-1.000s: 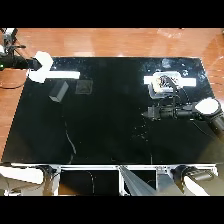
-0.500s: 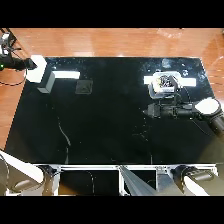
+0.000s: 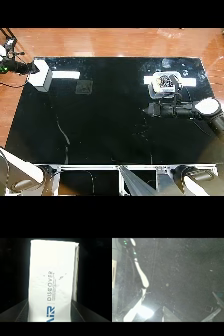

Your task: Fold the box and place the chain.

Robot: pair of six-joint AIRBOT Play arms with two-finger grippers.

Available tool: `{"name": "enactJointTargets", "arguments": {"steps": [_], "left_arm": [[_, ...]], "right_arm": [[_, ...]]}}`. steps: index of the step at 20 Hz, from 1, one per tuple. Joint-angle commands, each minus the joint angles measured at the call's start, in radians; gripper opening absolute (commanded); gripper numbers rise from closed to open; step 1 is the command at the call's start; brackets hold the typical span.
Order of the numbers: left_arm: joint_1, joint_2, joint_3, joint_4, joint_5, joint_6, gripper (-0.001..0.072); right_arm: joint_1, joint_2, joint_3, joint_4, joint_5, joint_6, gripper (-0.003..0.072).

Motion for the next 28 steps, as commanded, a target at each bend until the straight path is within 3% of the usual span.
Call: {"name": "enactJointTargets", "arguments": {"steps": [1,2,3,4,6,8,18,24,25,26,27,28], "left_arm": [[-0.013,-0.005,0.000,0.058,-0.006,-0.001,0.0165],[-0.019,-0.005,0.000,0.084,-0.004,-0.001,0.0235],[-0.026,-0.005,0.000,0.103,-0.002,-0.001,0.0400],[-0.032,-0.005,0.000,0.117,0.001,-0.001,0.0489],[-0.042,-0.005,0.000,0.131,0.001,-0.001,0.0513],[-0.050,-0.005,0.000,0.138,0.011,-0.002,0.0636],[-0.061,-0.003,0.156,0.150,-0.081,-0.006,0.0637],[-0.063,0.021,0.169,0.153,-0.174,-0.024,0.0631],[-0.063,0.036,0.169,0.151,-0.191,-0.060,0.0597],[-0.063,0.055,0.169,0.149,-0.217,-0.099,0.0372],[-0.063,0.082,0.169,0.143,-0.257,-0.122,0.0028],[-0.067,0.108,0.169,0.130,-0.277,-0.155,0.0023]], "right_arm": [[0.000,0.000,0.000,0.000,-0.003,0.001,0.0020],[0.000,0.000,0.000,0.000,-0.005,0.001,0.0020],[0.000,0.000,0.000,0.000,-0.005,0.001,0.0020],[0.000,0.000,0.000,0.000,-0.005,0.001,0.0020],[0.000,0.000,0.000,0.000,-0.005,0.001,0.0020],[0.000,0.001,0.000,0.000,-0.005,0.001,0.0020],[0.000,0.000,0.000,0.000,-0.004,0.005,0.0020],[0.000,0.001,0.000,0.004,0.007,0.005,0.0020],[0.000,0.001,0.002,0.011,0.006,0.003,0.0020],[-0.001,0.001,0.012,0.008,-0.006,-0.012,0.0020],[-0.004,0.001,0.041,-0.028,-0.021,-0.026,0.0020],[-0.013,0.001,0.097,-0.096,-0.032,-0.022,0.0019]]}}
